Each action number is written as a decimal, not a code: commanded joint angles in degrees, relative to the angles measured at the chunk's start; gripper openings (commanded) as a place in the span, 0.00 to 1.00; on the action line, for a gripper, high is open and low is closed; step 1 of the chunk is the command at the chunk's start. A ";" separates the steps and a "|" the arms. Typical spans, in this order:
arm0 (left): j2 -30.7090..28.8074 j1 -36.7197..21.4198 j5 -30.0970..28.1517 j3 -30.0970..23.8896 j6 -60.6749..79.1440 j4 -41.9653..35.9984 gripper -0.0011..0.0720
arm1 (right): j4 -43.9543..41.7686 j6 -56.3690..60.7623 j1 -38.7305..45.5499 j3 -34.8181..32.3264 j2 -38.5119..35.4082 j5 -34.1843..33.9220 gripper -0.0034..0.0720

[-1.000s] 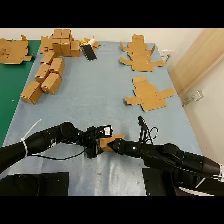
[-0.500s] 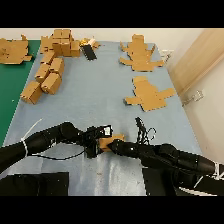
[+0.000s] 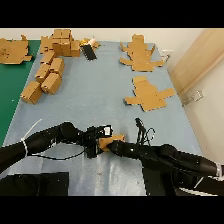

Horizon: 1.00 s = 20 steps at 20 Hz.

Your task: Fold the box.

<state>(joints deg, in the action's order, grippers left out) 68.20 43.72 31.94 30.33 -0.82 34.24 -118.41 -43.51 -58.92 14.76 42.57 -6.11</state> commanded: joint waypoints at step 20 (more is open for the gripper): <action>-0.04 0.00 -0.44 -0.02 0.13 0.02 0.73 | 26.49 16.74 16.81 0.04 -18.12 -23.89 0.04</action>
<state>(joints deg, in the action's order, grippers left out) 68.18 43.72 31.81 30.33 -0.69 34.26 -92.18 -29.28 -42.30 14.76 24.51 -30.02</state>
